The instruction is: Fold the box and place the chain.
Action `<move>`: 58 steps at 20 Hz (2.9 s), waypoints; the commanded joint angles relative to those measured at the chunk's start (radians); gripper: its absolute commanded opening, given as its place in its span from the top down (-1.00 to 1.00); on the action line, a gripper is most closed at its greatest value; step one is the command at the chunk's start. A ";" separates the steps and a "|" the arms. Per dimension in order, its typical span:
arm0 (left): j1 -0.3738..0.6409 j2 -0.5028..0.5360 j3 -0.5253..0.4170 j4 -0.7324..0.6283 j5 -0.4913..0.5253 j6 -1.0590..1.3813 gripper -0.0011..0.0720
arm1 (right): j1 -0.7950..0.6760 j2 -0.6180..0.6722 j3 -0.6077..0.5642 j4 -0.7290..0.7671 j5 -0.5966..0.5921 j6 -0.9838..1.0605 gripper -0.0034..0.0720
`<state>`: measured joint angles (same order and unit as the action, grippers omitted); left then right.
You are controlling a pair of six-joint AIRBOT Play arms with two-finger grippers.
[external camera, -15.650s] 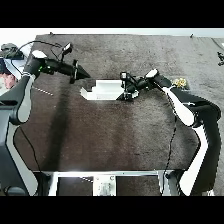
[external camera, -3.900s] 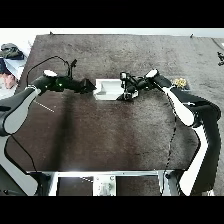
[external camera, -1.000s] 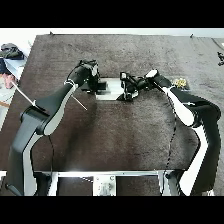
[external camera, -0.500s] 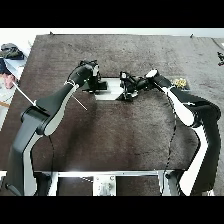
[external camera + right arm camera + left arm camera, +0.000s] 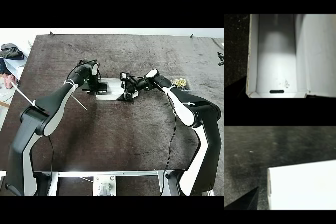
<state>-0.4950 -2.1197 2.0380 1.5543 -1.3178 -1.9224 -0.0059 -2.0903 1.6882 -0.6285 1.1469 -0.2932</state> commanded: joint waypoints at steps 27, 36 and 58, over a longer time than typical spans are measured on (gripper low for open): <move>0.395 0.243 -0.116 -0.702 0.084 1.191 -0.57 | 0.000 0.000 0.001 0.005 -0.002 0.002 -0.08; 0.422 0.162 -0.121 -0.885 0.136 1.468 -0.57 | 0.000 0.000 0.001 0.005 -0.003 0.002 -0.08; 0.400 -0.118 -0.121 -1.030 -0.131 2.219 -1.00 | 0.000 0.000 0.001 0.005 -0.002 0.001 -0.08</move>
<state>-0.0875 -2.2215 1.9171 0.5392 -1.4357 0.2577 -0.0059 -2.0903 1.6882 -0.6243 1.1446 -0.2920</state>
